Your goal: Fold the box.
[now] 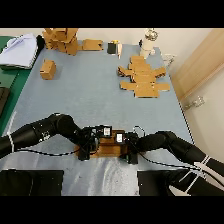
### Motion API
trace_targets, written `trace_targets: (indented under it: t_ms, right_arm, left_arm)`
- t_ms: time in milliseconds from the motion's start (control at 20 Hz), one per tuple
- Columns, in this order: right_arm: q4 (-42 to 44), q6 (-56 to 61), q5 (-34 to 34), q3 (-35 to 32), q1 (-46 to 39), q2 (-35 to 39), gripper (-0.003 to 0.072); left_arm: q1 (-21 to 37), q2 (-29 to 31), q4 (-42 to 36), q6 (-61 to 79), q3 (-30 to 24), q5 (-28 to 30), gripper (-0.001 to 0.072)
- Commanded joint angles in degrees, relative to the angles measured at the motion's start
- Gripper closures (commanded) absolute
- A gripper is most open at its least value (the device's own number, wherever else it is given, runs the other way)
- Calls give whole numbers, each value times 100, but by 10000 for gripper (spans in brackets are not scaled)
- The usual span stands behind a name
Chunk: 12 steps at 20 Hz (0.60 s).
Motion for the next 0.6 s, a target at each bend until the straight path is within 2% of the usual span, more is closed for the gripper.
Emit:
trace_targets:
  t_ms: [0, 200, 250, 300, 550]
  right_arm:
    - [2, 0, 4, 2, 2, 0, 172]
    - [0, 0, 2, 2, 2, 0, 172]
    - [0, 0, 2, 2, 2, 0, 172]
    - [0, 0, 2, 2, 2, -2, 172]
    - [0, 0, 4, 2, 2, 0, 172]
  left_arm:
    - [-59, -33, -11, -2, -2, 160, 659]
    - [-385, -114, -28, -4, -7, 308, 659]
    - [-450, -142, -52, -4, -9, 374, 694]
    - [-505, -153, -68, -9, -20, 485, 696]
    - [-507, -157, -374, 2, -87, 1003, 697]
